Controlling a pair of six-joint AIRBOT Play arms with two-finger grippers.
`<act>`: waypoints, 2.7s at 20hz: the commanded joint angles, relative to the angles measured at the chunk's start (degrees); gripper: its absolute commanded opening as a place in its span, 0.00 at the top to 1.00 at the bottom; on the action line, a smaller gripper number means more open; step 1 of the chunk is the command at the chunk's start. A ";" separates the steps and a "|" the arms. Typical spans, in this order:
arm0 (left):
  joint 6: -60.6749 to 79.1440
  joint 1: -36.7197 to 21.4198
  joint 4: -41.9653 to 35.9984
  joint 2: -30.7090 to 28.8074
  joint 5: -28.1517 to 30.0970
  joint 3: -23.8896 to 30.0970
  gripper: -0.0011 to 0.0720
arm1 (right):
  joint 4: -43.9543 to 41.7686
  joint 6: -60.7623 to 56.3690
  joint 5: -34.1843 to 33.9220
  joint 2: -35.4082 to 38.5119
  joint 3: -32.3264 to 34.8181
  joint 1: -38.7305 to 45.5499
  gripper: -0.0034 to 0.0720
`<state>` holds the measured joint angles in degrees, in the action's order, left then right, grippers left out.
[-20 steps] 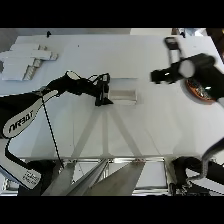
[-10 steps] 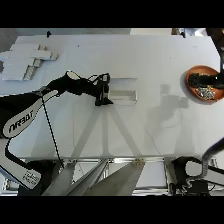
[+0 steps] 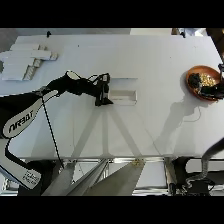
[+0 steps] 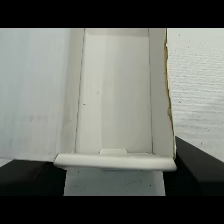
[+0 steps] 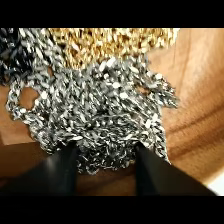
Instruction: Fold the box and place the chain.
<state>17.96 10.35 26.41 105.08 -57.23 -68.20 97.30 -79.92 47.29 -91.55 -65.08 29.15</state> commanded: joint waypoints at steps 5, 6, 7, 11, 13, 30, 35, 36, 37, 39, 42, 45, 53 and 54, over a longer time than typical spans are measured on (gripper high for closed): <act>0.02 0.00 0.00 -0.02 0.02 -0.02 0.52 | 0.15 0.50 0.70 0.52 0.02 -2.25 0.94; 0.00 0.00 0.02 -0.02 0.00 -0.02 0.52 | 0.15 0.50 1.11 1.88 0.02 -2.78 0.94; 0.02 0.00 0.00 -0.02 0.00 -0.02 0.52 | 0.15 0.52 1.40 3.54 0.02 -3.23 0.94; 0.02 0.00 -0.02 -0.02 0.00 -0.02 0.52 | 0.04 0.85 5.03 11.65 0.02 -4.68 0.94; 0.02 0.00 -0.02 -0.02 0.00 -0.02 0.52 | -0.11 2.43 9.75 14.95 0.02 -5.79 0.94; 0.02 0.00 0.00 -0.02 0.00 -0.02 0.52 | -15.54 3.69 21.44 19.96 0.02 -37.11 0.94; 0.02 0.00 0.00 -0.02 0.00 -0.02 0.52 | -22.56 3.34 18.49 16.85 0.02 -41.86 0.94; 0.02 0.00 0.00 -0.02 0.00 -0.02 0.52 | -24.59 3.45 16.72 16.48 0.02 -42.75 0.94; 0.02 0.00 -0.02 -0.02 0.00 -0.02 0.52 | -26.75 3.50 14.78 16.17 0.02 -43.56 0.94; 0.02 0.00 -0.02 -0.02 0.00 -0.02 0.52 | -30.75 3.98 10.95 15.47 0.02 -45.05 0.94; 0.02 0.00 0.00 -0.02 0.00 -0.02 0.52 | -32.74 5.64 9.27 13.88 -0.04 -47.71 0.94; 0.02 0.00 -0.02 -0.02 -0.02 -0.02 0.52 | -33.66 5.62 6.82 12.37 -0.15 -50.40 0.94; 0.02 0.00 0.00 -0.02 0.00 -0.02 0.52 | -38.07 8.98 0.74 12.24 -2.25 -55.69 0.94; 0.02 0.00 -0.02 -0.02 0.00 -0.02 0.52 | -38.07 9.16 -0.28 12.24 -2.69 -56.19 0.94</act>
<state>17.98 10.33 26.39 105.10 -57.25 -68.20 60.10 -71.70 49.69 -79.22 -66.65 -25.36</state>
